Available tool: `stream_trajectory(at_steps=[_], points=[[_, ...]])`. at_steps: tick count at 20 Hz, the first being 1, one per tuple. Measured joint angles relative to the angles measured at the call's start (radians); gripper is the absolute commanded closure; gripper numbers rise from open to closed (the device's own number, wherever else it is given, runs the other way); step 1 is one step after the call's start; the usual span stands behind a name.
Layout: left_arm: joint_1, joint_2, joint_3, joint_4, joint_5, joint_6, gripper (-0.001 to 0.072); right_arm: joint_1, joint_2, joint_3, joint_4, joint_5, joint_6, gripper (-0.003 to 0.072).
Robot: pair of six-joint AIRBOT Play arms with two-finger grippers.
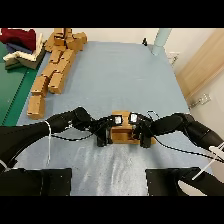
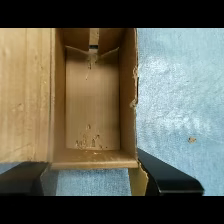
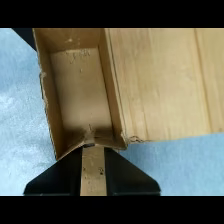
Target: Fold the box.
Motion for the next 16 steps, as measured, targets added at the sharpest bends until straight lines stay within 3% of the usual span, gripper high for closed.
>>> stream_trajectory(at_steps=[2, 3, 4, 7, 13, 16], points=[[0.0, 0.0, 0.0, 0.0, 0.0, 0.0, 0.0185, 0.001, 0.0, -0.009, 0.023, 0.013, -0.013, 0.0481], [0.0, 0.0, 0.0, 0.0, 0.0, 0.0, 0.0185, 0.001, 0.0, -0.017, 0.036, 0.02, -0.023, 0.038], [0.0, 0.0, 0.0, 0.0, 0.0, 0.0, 0.0184, 0.001, 0.0, -0.026, 0.049, 0.027, -0.031, 0.019], [0.0, 0.0, 0.0, 0.0, 0.001, 0.001, 0.0184, 0.0, 0.0, -0.045, 0.074, 0.039, -0.051, 0.0106], [0.0, 0.0, 0.0, 0.0, 0.001, 0.001, 0.0185, 0.0, 0.0, -0.055, 0.088, 0.05, -0.072, 0.0084], [0.0, 0.0, 0.0, 0.0, 0.0, 0.0, 0.0185, 0.0, 0.0, -0.056, 0.09, 0.052, -0.076, 0.0127]])
